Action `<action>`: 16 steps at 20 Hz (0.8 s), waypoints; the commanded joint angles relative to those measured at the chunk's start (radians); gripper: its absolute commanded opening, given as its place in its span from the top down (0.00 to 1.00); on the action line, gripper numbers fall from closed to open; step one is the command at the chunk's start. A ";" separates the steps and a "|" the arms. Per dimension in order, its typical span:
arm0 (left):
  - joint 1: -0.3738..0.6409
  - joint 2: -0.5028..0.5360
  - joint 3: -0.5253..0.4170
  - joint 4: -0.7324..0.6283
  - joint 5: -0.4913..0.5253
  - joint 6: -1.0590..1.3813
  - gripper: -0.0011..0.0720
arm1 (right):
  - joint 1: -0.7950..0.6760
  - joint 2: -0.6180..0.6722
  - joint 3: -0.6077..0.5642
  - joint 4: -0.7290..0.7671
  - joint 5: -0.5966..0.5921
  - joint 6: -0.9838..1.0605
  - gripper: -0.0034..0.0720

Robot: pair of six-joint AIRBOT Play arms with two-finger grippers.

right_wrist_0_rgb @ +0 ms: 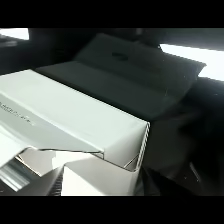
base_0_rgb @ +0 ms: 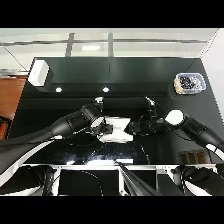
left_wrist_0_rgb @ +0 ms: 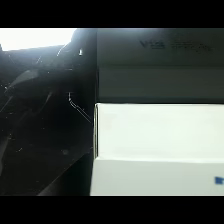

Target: Fold the box and place the chain.

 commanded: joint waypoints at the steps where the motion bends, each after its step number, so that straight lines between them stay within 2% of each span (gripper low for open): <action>1: 0.001 0.000 0.001 0.000 0.000 0.000 0.95 | 0.061 -0.010 0.048 -0.151 -0.018 0.169 0.32; 4: 0.001 0.000 0.001 0.000 0.000 0.000 0.95 | 0.098 -0.036 0.063 -0.174 -0.018 0.208 0.32; 9: 0.001 0.000 0.001 0.000 0.000 0.000 0.95 | 0.141 -0.057 0.091 -0.300 -0.014 0.302 0.32; 16: 0.001 0.000 0.001 0.000 -0.001 0.000 0.95 | 0.142 -0.058 0.137 -0.325 0.000 0.327 0.32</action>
